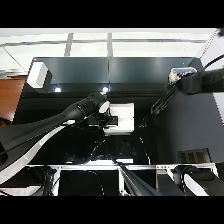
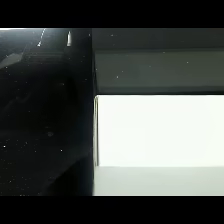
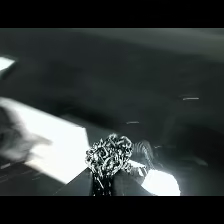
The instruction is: Fold the box and place the chain.
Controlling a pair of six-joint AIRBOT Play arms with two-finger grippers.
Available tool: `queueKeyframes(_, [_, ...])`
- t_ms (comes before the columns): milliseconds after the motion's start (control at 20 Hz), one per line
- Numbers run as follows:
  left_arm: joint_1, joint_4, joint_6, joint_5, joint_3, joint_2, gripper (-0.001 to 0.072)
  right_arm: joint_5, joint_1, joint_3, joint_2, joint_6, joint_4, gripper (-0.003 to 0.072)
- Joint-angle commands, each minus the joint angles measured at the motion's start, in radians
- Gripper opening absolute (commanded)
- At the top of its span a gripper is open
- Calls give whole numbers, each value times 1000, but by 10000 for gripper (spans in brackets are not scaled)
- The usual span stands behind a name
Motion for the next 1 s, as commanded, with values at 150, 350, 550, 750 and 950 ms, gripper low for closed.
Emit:
queueKeyframes(150, [0,0,0,3,0,0,24,-50,124,-110,9,-41,240,12])
queueKeyframes(350, [0,0,0,3,0,0,24,-117,214,-110,8,-40,286,12])
queueKeyframes(550, [0,0,0,3,0,0,24,-222,271,-110,1,-40,309,11])
queueKeyframes(750, [0,0,0,3,0,0,24,-274,283,-110,-1,-40,309,12])
queueKeyframes(950, [0,0,0,3,0,0,24,-273,283,-120,-1,-39,307,12])
